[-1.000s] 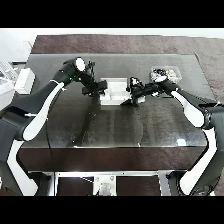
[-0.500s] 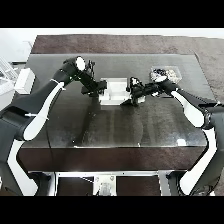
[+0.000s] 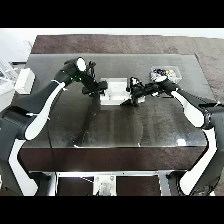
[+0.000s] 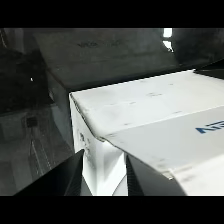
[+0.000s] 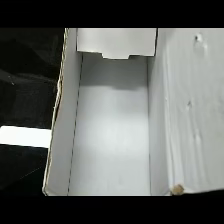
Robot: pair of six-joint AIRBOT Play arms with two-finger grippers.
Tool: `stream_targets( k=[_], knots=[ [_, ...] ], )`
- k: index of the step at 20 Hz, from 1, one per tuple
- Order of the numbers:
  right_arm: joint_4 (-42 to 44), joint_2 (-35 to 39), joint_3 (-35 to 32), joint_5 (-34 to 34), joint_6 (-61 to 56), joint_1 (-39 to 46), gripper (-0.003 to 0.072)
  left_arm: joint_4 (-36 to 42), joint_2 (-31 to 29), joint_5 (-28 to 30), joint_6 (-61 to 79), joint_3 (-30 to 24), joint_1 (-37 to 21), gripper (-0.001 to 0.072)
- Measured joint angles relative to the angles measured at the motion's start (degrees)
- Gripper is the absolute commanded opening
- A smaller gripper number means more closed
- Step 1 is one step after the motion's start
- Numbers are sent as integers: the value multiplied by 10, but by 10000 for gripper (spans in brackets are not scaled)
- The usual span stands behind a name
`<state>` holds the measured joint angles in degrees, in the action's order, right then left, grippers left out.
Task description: Fold the box and place the chain.
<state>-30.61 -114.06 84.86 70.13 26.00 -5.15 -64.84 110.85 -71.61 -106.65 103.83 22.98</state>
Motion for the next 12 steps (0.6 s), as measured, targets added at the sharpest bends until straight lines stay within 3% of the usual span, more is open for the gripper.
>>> stream_targets(
  k=[12],
  knots=[
    [0,0,0,0,0,0,582,-52,44,-55,-6,70,18,321]
  ],
)
